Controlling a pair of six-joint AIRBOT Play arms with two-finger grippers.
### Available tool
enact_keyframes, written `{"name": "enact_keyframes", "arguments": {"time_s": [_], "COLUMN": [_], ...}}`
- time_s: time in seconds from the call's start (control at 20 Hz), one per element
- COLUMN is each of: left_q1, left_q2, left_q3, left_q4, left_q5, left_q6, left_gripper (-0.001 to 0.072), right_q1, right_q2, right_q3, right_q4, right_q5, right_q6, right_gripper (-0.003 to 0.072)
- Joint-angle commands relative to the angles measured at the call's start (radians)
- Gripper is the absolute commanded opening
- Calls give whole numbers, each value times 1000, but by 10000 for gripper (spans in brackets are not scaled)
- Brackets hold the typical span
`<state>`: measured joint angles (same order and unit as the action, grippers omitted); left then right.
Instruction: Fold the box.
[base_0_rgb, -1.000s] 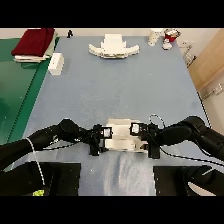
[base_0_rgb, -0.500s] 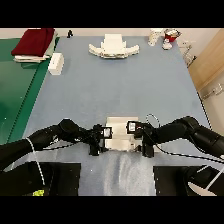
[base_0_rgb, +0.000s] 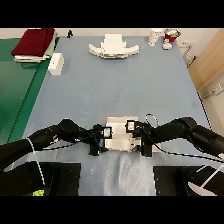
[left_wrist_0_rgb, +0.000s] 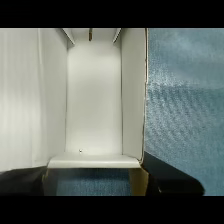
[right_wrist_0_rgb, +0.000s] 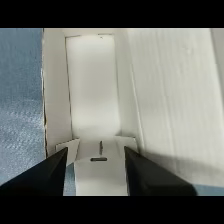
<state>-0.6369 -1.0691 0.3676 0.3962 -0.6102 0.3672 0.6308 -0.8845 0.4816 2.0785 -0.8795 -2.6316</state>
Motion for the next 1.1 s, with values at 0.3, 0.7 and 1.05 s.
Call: {"name": "enact_keyframes", "arguments": {"time_s": [0.3, 0.7, 1.05], "left_q1": [1, 1, 1], "left_q2": [0, 0, 0], "left_q3": [1, 1, 1], "left_q4": [0, 0, 0], "left_q5": [-1, -1, -1], "left_q6": [0, 0, 0], "left_gripper": [452, 452, 452], "right_q1": [-2, -137, -509], "right_q2": [67, 165, 110], "right_q3": [60, 58, -23], "right_q4": [-261, -660, -325], "right_q5": [-278, -333, -352], "right_q6": [657, 1630, 1507], "right_gripper": [1, 0, 0]}}
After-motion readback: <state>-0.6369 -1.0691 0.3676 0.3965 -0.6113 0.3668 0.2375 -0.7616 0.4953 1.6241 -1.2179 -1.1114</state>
